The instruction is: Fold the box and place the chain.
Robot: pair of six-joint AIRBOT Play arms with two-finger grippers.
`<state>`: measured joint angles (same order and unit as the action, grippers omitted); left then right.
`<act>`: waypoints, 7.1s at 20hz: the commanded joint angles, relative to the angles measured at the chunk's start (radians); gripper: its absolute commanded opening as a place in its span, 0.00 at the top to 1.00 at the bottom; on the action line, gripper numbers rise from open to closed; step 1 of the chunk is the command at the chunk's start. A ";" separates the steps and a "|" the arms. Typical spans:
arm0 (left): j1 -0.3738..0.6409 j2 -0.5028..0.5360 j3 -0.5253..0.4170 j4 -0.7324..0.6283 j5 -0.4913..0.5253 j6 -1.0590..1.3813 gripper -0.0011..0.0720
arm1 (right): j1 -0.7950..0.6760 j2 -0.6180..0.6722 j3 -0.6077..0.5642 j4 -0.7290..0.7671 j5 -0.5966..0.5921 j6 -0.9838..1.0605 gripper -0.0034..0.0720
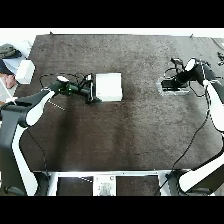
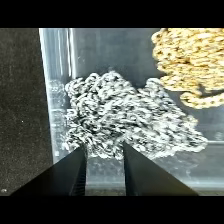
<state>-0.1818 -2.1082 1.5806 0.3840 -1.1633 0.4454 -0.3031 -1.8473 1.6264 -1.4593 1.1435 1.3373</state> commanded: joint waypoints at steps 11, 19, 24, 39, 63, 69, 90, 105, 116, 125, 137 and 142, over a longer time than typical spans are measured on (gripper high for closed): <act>0.000 0.000 0.000 0.000 0.000 0.000 0.43 | 0.005 0.150 0.052 -0.002 0.039 -0.011 0.98; 0.000 0.000 0.000 0.000 0.000 0.000 0.43 | 0.139 0.535 0.053 0.112 -0.164 -0.063 0.98; 0.000 0.000 0.000 0.000 0.000 0.000 0.43 | 0.349 0.606 0.065 0.125 -0.302 -0.089 0.98; 0.000 0.000 0.000 0.000 0.000 0.000 0.43 | 0.729 0.354 0.064 0.155 -0.399 -0.103 0.98; 0.000 0.000 0.000 0.000 0.000 0.000 0.43 | 0.229 0.360 -0.401 0.110 -0.285 0.180 0.59; 0.000 0.000 0.000 0.000 0.000 0.000 0.43 | 0.117 0.356 -0.526 0.126 -0.477 0.257 0.59; 0.000 0.000 0.000 0.000 0.000 0.000 0.43 | 0.187 0.286 -0.523 0.312 -0.780 0.280 0.98; 0.000 0.000 0.000 0.000 0.000 0.000 0.43 | 0.682 0.573 -0.391 0.311 -0.920 0.192 0.98; 0.000 0.000 0.000 0.000 0.000 0.000 0.43 | 0.777 0.348 -0.311 0.306 -0.863 0.192 0.98; 0.000 0.000 0.000 0.000 0.000 0.000 0.43 | 0.567 0.411 -0.399 0.251 -0.643 0.193 0.63; 0.000 0.000 0.000 0.000 0.000 0.000 0.43 | 0.141 0.451 -0.811 0.301 -0.917 0.343 0.51; 0.000 0.000 0.000 0.000 0.000 0.000 0.43 | 0.142 0.303 -0.747 0.384 -1.001 0.343 0.51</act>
<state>-0.1818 -2.1082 1.5806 0.3840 -1.1629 0.4454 -0.1505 -1.4689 0.8494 -1.1267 0.1989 1.6760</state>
